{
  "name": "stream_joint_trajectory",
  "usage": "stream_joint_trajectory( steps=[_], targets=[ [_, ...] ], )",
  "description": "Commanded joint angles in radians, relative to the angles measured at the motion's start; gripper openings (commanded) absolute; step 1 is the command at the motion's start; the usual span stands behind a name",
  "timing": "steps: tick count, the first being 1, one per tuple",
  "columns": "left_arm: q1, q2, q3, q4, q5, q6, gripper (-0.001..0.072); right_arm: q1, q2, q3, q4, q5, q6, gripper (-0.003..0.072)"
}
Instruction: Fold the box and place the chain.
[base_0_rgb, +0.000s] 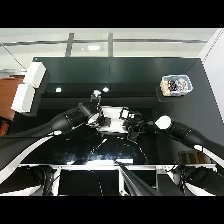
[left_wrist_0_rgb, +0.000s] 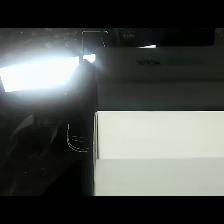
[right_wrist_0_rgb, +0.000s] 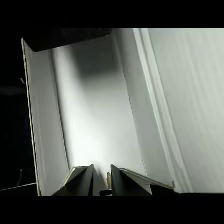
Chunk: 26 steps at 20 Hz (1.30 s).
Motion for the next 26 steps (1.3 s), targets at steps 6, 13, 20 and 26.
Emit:
stream_joint_trajectory(
  steps=[6,13,20,26],
  targets=[
    [0.001,-0.001,0.000,-0.002,-0.003,0.002,0.0030,0.003,-0.005,0.001,0.005,-0.021,0.000,0.0347],
    [0.001,-0.001,0.000,-0.003,-0.004,0.002,0.0030,-0.032,0.072,0.001,-0.124,-0.004,0.211,0.0028],
    [0.018,-0.001,0.000,0.000,-0.004,0.002,0.0029,-0.396,0.325,0.014,-0.132,0.380,0.952,0.0028],
    [0.018,-0.001,0.000,0.001,0.000,0.002,0.0029,-0.661,0.356,-0.079,-0.389,0.532,1.558,0.0028]
  ],
)
